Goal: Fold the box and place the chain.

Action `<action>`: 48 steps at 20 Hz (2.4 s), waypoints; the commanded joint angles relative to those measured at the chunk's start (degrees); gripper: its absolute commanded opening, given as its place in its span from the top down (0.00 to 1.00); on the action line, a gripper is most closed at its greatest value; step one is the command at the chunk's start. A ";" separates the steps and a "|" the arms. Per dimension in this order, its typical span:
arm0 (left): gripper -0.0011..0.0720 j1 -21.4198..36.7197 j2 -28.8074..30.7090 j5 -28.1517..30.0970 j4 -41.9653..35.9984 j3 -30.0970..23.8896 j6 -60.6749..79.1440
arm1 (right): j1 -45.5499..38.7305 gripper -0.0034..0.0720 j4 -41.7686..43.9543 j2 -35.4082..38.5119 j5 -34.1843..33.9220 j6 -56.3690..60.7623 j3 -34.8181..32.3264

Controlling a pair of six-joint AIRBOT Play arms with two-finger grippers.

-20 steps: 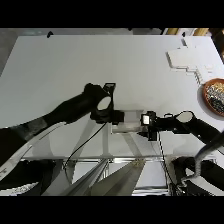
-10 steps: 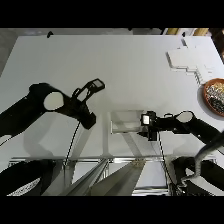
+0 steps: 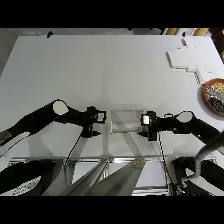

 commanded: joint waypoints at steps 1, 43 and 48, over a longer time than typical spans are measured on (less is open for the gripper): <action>0.04 -0.92 -2.01 2.89 -9.27 -1.36 13.05 | -0.02 0.48 0.00 0.00 0.02 0.00 -0.02; 0.04 -2.71 -8.00 3.04 -38.36 -6.25 31.52 | -0.02 0.48 0.00 0.00 0.00 0.00 -0.02; 0.04 -4.20 -8.00 4.37 -38.60 -6.23 32.20 | -0.02 0.48 0.00 0.00 0.00 0.00 -0.02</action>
